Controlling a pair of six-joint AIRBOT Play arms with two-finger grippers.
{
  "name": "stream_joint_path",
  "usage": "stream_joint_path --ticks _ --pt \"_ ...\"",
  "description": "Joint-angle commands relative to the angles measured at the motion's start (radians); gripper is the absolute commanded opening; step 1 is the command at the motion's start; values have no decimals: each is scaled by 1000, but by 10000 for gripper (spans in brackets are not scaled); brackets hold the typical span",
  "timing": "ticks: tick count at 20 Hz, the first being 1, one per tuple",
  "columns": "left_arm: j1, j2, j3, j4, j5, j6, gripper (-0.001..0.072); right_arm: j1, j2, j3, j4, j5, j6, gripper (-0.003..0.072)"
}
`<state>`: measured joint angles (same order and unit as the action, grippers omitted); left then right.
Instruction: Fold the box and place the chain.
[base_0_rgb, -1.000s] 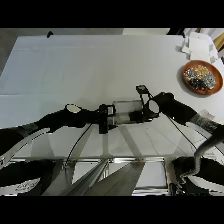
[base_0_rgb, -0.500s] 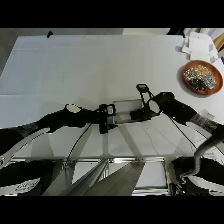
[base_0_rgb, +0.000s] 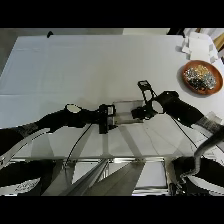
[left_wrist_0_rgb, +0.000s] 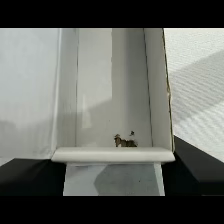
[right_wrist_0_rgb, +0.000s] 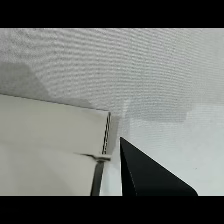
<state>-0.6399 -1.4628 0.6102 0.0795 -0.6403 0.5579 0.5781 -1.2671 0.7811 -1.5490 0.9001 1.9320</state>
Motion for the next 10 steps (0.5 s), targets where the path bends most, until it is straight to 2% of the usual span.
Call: stream_joint_path --ticks 1,10 --pt "0 0 1 0 0 0 135 0 8 1 -10 2 3 196" --pt "0 0 1 0 0 0 135 9 -31 0 -6 23 2 196"
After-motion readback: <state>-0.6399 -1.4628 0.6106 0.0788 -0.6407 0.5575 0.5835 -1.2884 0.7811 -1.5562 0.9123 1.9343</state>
